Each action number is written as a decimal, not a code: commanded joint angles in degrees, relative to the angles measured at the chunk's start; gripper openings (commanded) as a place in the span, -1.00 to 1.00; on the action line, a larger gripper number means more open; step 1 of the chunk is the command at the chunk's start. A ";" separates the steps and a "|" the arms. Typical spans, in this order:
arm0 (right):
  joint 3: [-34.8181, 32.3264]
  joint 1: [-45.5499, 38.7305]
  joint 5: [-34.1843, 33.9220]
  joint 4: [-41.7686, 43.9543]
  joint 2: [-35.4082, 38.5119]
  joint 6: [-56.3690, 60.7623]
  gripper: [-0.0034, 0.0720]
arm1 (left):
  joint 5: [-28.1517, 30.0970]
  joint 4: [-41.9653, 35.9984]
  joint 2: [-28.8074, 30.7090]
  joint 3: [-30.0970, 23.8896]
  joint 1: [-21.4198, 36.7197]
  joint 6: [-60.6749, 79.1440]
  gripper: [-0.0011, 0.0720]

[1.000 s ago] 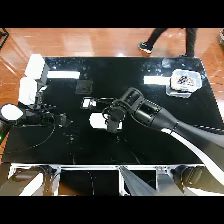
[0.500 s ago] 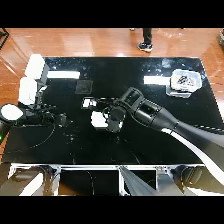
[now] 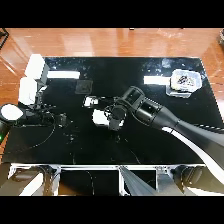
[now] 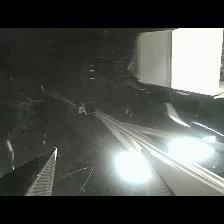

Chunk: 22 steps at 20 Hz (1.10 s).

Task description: Fold the box and place the chain.

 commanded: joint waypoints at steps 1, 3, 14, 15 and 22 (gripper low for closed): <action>0.04 -0.11 -0.04 -0.13 0.07 -0.02 -0.57 | 0.04 0.04 -0.04 -0.02 0.04 0.02 0.72; 0.11 -0.11 -0.42 0.15 0.17 -0.48 -0.57 | 0.04 0.04 -0.04 -0.02 0.04 0.04 0.72; 2.86 -2.14 -2.32 0.85 0.22 -1.75 -0.57 | 0.15 0.02 -0.04 -0.02 0.04 0.04 0.73; 2.86 -2.62 -2.21 0.72 0.22 -1.75 -0.57 | 0.15 0.04 -0.04 -0.02 0.04 0.04 0.72; 4.48 -4.02 -1.75 3.74 0.22 -1.75 0.74 | 0.22 0.04 -0.04 -0.02 0.04 0.04 0.72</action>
